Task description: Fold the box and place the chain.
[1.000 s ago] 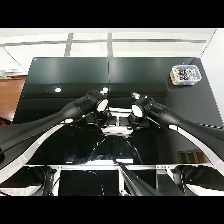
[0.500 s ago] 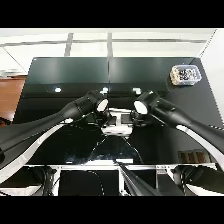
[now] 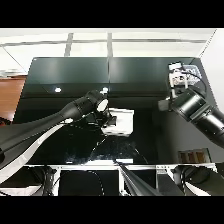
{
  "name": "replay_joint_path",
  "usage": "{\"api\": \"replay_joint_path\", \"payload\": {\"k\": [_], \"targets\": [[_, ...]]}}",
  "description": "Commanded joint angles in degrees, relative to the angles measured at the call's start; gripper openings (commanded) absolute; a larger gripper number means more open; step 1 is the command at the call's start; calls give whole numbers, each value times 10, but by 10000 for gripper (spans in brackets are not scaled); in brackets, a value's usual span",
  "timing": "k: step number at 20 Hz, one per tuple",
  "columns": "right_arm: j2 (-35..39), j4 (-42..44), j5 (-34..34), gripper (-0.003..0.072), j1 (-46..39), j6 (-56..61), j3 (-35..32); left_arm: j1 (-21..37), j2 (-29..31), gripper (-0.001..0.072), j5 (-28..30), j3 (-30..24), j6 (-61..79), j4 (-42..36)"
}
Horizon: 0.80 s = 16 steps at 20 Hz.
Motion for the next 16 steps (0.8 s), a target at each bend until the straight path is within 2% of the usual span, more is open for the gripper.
{"api": "replay_joint_path", "payload": {"k": [1, 3, 4, 5, 8, 11, 12, 14, 15, 16], "targets": [[8, -37, -242, 720, -115, 77, -80, 0, 0, 24, -3, 0, 0, 0], [-33, 61, -365, 706, -189, 77, -82, 0, 0, 24, -3, 0, 0, 0], [-62, 96, -386, 706, -221, 76, -61, 0, 0, 24, -3, 0, 0, 0], [-97, 134, -380, 706, -249, 75, -22, 0, 0, 25, -2, 0, 0, 0], [-232, 251, -276, 705, -327, -2, 170, 0, 0, 25, -1, 0, 0, 0], [-378, 325, -137, 705, -377, -13, 387, 0, 0, 25, -3, 0, 0, 0], [-417, 353, -111, 704, -390, -14, 442, 0, 0, 25, -3, 0, 0, 0], [-476, 414, -94, 701, -414, -14, 512, 0, 0, 25, -3, 0, 0, 0], [-495, 436, -96, 623, -422, -13, 528, 0, 0, 24, -3, 0, 0, 0], [-509, 447, -97, 594, -430, -5, 537, 0, 0, 24, -3, 0, 0, 0]]}}
